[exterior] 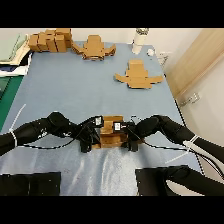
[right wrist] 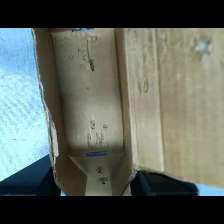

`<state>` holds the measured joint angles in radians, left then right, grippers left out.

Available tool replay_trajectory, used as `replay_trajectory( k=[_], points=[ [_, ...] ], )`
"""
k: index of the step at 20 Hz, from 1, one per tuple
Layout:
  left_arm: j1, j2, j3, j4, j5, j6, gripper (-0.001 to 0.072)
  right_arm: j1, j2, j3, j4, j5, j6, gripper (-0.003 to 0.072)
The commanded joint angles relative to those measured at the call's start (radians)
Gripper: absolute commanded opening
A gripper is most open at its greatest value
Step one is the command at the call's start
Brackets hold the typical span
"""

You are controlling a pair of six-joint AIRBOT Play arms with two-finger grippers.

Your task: Fold the box.

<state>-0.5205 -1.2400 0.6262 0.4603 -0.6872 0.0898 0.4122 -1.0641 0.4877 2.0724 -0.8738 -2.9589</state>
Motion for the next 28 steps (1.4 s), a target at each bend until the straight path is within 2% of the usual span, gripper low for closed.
replay_trajectory(
  k=[1, 10, 14, 15, 16, 17, 23, 24, 25, 26, 28],
  points=[
    [-0.01, -0.001, 0.0, -0.009, 0.038, 0.028, 0.0165, 0.001, -0.001, 0.0, 0.0, 0.0, 0.0, 0.0479],
    [-0.035, -0.03, 0.0, -0.064, 0.06, 0.036, 0.0166, 0.001, -0.001, 0.0, 0.0, 0.0, 0.0, 0.0479],
    [-0.035, -0.03, 0.0, -0.068, 0.059, 0.044, 0.0188, 0.001, -0.001, 0.0, 0.0, 0.0, 0.0, 0.0479],
    [-0.035, -0.03, 0.0, -0.068, 0.06, 0.044, 0.0347, 0.001, -0.001, 0.0, 0.0, 0.0, 0.0, 0.0479],
    [-0.035, -0.03, 0.0, -0.074, 0.06, 0.044, 0.0576, 0.001, -0.001, 0.0, 0.0, 0.0, 0.0, 0.0479],
    [-0.035, -0.03, 0.0, -0.083, 0.06, 0.044, 0.0598, 0.001, -0.001, 0.0, 0.0, 0.0, 0.0, 0.0479],
    [-0.035, -0.03, 0.0, -0.097, 0.06, 0.044, 0.0597, 0.001, -0.001, 0.0, 0.0, 0.0, 0.0, 0.0479],
    [-0.035, -0.03, 0.0, -0.097, 0.06, 0.043, 0.051, 0.001, -0.001, 0.0, 0.0, 0.0, 0.0, 0.0479],
    [-0.034, -0.029, 0.0, -0.093, 0.059, 0.04, 0.0196, 0.001, -0.001, 0.0, 0.0, 0.0, 0.0, 0.0479],
    [-0.034, -0.022, 0.001, -0.076, 0.06, 0.033, 0.0013, 0.001, -0.001, 0.0, 0.0, 0.0, 0.0, 0.0479],
    [-0.032, 0.024, 0.001, -0.013, 0.056, -0.098, 0.0013, 0.001, -0.001, 0.0, 0.0, 0.0, 0.0, 0.0479]
  ],
)
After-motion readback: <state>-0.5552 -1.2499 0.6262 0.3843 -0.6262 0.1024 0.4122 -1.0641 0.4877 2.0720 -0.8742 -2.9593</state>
